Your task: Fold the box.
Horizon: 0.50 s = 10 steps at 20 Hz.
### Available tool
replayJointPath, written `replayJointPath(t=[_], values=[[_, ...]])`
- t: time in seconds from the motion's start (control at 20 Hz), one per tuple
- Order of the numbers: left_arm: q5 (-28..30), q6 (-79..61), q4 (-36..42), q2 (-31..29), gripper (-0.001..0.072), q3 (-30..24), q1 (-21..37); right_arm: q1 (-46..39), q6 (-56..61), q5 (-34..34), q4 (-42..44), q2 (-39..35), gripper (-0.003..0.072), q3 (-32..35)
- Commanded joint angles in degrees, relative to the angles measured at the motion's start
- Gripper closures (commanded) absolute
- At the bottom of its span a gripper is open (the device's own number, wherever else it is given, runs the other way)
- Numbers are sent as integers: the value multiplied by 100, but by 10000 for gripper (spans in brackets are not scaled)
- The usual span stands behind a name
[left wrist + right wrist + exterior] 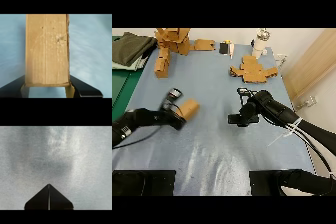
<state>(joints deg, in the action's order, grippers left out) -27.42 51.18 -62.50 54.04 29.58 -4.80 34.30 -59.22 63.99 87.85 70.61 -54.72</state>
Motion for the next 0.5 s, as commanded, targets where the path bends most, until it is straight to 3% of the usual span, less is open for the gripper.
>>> replayJointPath(t=[0.0, 0.2, 0.45], values=[[754, 282, -201, 203, 189, 90, 1604, -2, 0, 0, -2, 2, 681, -2], [787, 354, -179, 1117, 189, 798, 2568, -2, 2, -2, 2, 4, 681, -2], [737, 754, -173, 2590, 189, 2216, 2664, -2, 2, -7, 55, 2, 681, -2]])
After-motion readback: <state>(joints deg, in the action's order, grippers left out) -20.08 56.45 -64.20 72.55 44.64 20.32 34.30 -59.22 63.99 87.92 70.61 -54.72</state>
